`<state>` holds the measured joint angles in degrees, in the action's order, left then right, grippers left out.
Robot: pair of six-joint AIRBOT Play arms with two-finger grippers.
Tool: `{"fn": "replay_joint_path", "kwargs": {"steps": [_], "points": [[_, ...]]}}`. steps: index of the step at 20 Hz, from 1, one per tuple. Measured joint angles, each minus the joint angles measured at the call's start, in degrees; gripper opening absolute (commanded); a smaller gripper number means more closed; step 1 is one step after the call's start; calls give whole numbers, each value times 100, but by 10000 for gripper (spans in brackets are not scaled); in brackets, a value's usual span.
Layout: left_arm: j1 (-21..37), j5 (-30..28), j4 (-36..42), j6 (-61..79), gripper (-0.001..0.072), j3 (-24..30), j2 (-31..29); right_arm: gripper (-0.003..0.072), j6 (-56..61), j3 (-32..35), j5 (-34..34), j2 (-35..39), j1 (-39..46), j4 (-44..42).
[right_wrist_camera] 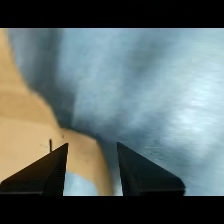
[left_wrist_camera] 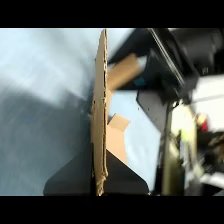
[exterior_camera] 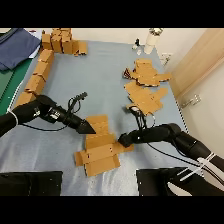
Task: Fold the box.
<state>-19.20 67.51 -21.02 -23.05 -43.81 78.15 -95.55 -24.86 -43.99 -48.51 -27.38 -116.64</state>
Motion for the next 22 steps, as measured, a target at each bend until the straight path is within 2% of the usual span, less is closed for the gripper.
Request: {"fn": "replay_joint_path", "kwargs": {"steps": [4,7,8,10,12,17,19,21,22], "points": [[-538,-66,-326,245,11,-402,-26,459,861,-439,-223,37,505,914],[-822,-382,-153,756,12,-490,-35,458,1152,-619,-269,66,778,1215],[-907,-511,-13,988,12,-509,-37,427,1235,-654,-284,70,822,1255],[-1069,-752,90,1375,11,-522,-37,295,1357,-693,-297,76,894,1340],[-1158,-927,94,1600,10,-496,-37,291,1421,-713,-299,79,920,1342],[-1263,-1427,94,2111,10,-48,-330,290,1681,-723,-306,74,953,1355],[-1370,-1753,133,2430,10,267,-654,196,1740,-723,-304,70,951,1353],[-1543,-2179,157,2717,11,570,-964,192,1779,-723,-299,68,951,1353],[-1631,-2332,160,2817,11,678,-1064,148,1801,-723,-286,68,951,1344]]}}
